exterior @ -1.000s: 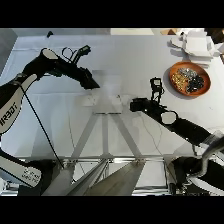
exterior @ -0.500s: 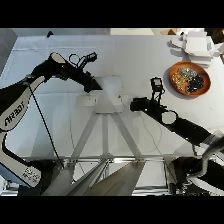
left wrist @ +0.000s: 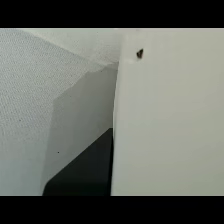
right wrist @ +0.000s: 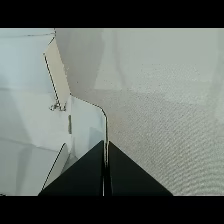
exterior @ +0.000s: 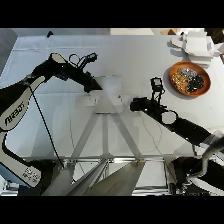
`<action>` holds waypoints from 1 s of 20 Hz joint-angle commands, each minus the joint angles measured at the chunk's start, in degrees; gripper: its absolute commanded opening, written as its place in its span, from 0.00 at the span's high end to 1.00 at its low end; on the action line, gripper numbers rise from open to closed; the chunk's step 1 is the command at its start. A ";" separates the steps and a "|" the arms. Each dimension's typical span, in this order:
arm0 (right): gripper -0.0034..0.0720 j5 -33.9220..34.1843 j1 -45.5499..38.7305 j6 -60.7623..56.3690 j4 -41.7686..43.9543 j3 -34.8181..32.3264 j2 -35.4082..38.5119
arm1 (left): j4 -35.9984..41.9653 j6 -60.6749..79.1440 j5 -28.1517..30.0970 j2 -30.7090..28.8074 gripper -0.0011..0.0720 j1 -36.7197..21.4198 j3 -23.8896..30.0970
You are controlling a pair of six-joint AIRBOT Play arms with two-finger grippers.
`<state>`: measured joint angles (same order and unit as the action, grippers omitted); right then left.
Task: Fold the box and place the chain.
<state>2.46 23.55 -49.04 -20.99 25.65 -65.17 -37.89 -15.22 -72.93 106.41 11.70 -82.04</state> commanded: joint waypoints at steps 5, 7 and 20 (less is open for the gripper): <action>0.94 -0.07 0.07 -0.02 0.02 -0.04 -0.02 | -0.04 0.00 0.04 0.04 0.97 0.09 -0.02; 0.94 -0.07 0.07 -0.02 0.02 -0.04 -0.02 | -0.02 0.00 0.07 0.04 0.97 0.11 -0.02; 0.32 13.92 0.00 0.00 0.04 0.52 4.90 | -2.49 0.50 -2.05 -8.35 0.98 -2.25 -0.04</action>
